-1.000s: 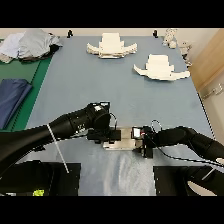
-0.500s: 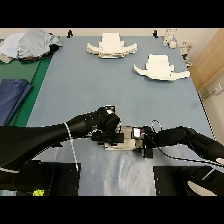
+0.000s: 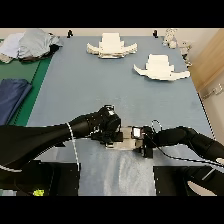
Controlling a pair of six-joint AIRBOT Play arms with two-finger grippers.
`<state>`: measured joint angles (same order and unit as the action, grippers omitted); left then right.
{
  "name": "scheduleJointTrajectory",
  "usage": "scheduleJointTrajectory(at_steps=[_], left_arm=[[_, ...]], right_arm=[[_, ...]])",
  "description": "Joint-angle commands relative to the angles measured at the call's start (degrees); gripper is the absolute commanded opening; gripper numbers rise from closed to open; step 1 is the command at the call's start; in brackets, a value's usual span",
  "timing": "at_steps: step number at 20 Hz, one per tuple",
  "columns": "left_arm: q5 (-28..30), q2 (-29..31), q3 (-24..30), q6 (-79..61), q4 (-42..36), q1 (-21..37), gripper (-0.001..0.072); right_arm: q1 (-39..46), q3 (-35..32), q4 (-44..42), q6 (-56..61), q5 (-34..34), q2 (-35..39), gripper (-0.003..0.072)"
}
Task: Fold the box.
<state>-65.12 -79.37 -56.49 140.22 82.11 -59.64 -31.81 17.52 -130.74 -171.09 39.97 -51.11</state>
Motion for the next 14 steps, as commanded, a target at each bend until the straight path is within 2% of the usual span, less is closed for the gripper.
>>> scheduleJointTrajectory(at_steps=[1,2,3,10,12,14], left_arm=[[0.52,0.00,-0.07,0.33,-1.57,-0.42,0.0240],[0.35,0.07,-0.07,0.39,-1.97,-0.39,0.0557],[-0.07,0.15,-0.07,0.83,-2.10,-0.39,0.0691],[-0.72,1.03,-1.36,0.79,-2.03,-0.22,0.0691],[-4.42,2.38,-3.65,0.50,-0.94,0.66,0.0691],[-11.06,4.68,-6.45,-0.11,1.57,1.90,0.0691]], right_arm=[[-0.02,0.02,0.00,-0.09,-0.02,0.00,0.0462],[-0.02,0.02,0.00,-0.09,-0.02,0.00,0.0461],[-0.02,0.02,0.00,-0.09,-0.02,0.00,0.0462],[-0.02,0.02,0.00,-0.09,-0.02,0.00,0.0462],[-0.02,0.02,0.00,-0.09,-0.02,0.00,0.0462],[-0.02,0.02,0.00,-0.09,-0.02,0.00,0.0462]])
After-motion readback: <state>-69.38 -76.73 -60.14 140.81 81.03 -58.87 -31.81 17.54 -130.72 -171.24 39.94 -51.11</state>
